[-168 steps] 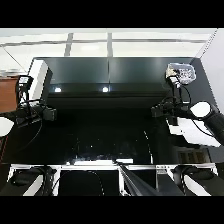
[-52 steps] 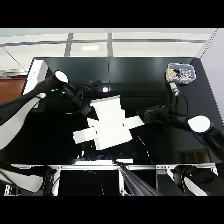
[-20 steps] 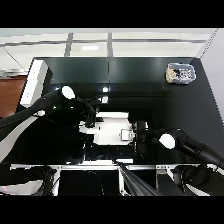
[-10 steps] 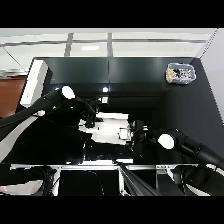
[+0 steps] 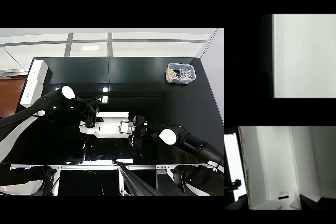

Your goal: Fold the box and place the chain.

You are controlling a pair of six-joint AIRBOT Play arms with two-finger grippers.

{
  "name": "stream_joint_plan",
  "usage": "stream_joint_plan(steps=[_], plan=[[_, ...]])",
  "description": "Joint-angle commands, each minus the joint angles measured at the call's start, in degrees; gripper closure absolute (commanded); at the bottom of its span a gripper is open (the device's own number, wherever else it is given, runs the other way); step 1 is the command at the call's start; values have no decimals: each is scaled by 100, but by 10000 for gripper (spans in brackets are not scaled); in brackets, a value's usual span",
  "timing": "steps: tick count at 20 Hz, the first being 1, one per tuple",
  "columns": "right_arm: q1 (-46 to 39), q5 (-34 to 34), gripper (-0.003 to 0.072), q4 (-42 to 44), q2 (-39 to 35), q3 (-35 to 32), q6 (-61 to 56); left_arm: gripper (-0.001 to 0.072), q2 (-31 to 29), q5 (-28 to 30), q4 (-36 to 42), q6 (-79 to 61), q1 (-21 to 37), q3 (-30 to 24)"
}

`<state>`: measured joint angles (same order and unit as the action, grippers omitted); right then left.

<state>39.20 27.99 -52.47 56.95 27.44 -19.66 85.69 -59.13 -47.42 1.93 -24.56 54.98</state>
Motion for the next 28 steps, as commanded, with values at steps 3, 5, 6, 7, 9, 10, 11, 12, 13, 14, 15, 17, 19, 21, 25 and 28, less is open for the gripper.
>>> stream_joint_plan(steps=[3, 5, 6, 7, 9, 10, 11, 12, 13, 14, 15, 17, 19, 21, 25, 28], plan=[[-291, 42, -15, 87, -4, 94, 210, 681, 2, -7, -7, -4, -2, 2], [-378, 157, -15, 122, -4, 197, 352, 681, 2, -7, -7, -4, -2, 2], [-433, 120, -15, 127, -2, 221, 433, 681, 2, -9, -7, -4, -2, 2], [-516, 70, -15, 149, -2, 243, 472, 681, 2, -9, -4, -2, -2, 2], [-743, 81, -15, 190, 0, 247, 476, 682, 2, -9, 9, -2, -2, 2], [-870, 125, -15, 323, 0, 247, 535, 682, 2, -7, 15, -2, -2, 2], [-990, 177, -15, 579, 2, 247, 737, 682, 2, -9, 13, -2, -2, 2], [-1082, 223, -15, 883, 13, 247, 1008, 682, 2, -9, 13, 0, -2, 2], [-1172, 304, -15, 1241, 50, 247, 1331, 682, 2, -9, 15, 0, -2, 2], [-1248, 402, -15, 1574, 114, 247, 1639, 682, 2, -7, 15, 0, -2, 2], [-1309, 492, -15, 1851, 205, 247, 1917, 682, 0, -9, 15, 11, -2, 2], [-1355, 649, -15, 2308, 428, 247, 2450, 682, 0, -9, 13, 208, -2, 13], [-1353, 811, -15, 2612, 680, 247, 2898, 682, -2, -9, 11, 278, -4, 13], [-1342, 800, -16, 2741, 874, 247, 3285, 682, -2, -9, 11, 278, -4, 13], [-1340, 632, -15, 2736, 1161, 249, 3565, 682, -2, -7, 11, 278, -4, 13], [-1340, 704, -15, 2736, 1272, 321, 3620, 682, -2, -7, 11, 278, -4, 13]])
